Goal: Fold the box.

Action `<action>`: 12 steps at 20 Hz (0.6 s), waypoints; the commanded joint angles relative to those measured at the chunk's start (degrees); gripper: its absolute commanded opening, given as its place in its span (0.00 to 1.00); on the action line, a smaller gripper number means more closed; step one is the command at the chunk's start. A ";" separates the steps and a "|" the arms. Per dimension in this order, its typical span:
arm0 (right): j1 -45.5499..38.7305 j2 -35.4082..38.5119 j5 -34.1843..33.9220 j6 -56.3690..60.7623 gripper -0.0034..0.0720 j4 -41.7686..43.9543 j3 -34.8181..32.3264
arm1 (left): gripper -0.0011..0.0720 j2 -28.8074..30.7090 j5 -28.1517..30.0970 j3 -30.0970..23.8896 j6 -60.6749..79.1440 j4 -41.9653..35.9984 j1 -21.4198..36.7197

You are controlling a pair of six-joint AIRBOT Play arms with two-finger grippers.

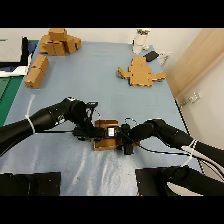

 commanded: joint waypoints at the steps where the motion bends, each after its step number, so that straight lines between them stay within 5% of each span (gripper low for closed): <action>1: -0.02 0.00 0.02 0.02 0.69 0.02 -0.04 | 0.65 1.38 0.37 -0.46 4.98 -3.13 2.64; 8: -0.02 0.00 0.02 0.02 0.69 0.02 -0.04 | 0.65 1.57 -4.31 -2.08 28.63 -20.98 8.04; 12: -0.02 0.00 0.02 0.02 0.69 0.02 -0.04 | 0.64 6.03 -6.95 -6.84 35.12 -20.20 15.43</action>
